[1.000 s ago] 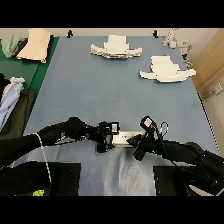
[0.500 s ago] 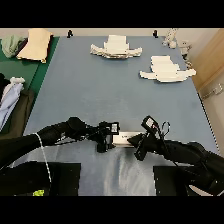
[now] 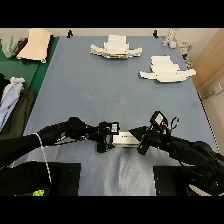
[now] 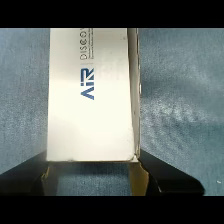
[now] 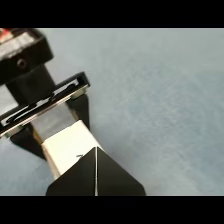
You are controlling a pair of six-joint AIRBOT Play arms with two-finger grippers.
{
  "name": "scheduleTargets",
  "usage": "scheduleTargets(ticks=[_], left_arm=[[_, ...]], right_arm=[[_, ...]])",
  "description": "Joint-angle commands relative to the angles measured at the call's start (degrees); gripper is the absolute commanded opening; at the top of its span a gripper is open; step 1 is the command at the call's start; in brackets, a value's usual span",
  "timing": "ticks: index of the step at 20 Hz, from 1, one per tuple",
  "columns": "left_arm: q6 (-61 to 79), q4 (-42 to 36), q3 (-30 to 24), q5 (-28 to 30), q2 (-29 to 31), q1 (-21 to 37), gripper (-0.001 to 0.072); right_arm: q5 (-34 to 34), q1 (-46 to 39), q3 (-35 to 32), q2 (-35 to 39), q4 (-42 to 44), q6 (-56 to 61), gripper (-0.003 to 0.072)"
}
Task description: Fold the box.
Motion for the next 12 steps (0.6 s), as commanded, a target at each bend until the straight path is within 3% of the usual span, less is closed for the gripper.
scheduleTargets(ticks=[1,5,8,12], left_arm=[[-0.04,0.00,0.02,0.00,-0.02,-0.02,0.0447],[-0.04,0.00,0.02,0.00,-0.02,-0.02,0.0447],[-0.04,0.00,0.02,0.00,-0.04,-0.02,0.0447],[-0.04,0.00,0.02,0.00,-0.04,-0.02,0.0447]], right_arm=[[0.15,-4.94,2.93,-0.55,-4.31,2.75,0.0021],[-5.29,-14.95,10.64,-8.33,-8.85,4.02,0.0021],[-17.53,-20.79,20.35,-19.45,-11.58,6.75,0.0021],[-34.97,-22.77,33.81,-32.81,-25.55,28.28,0.0021]])
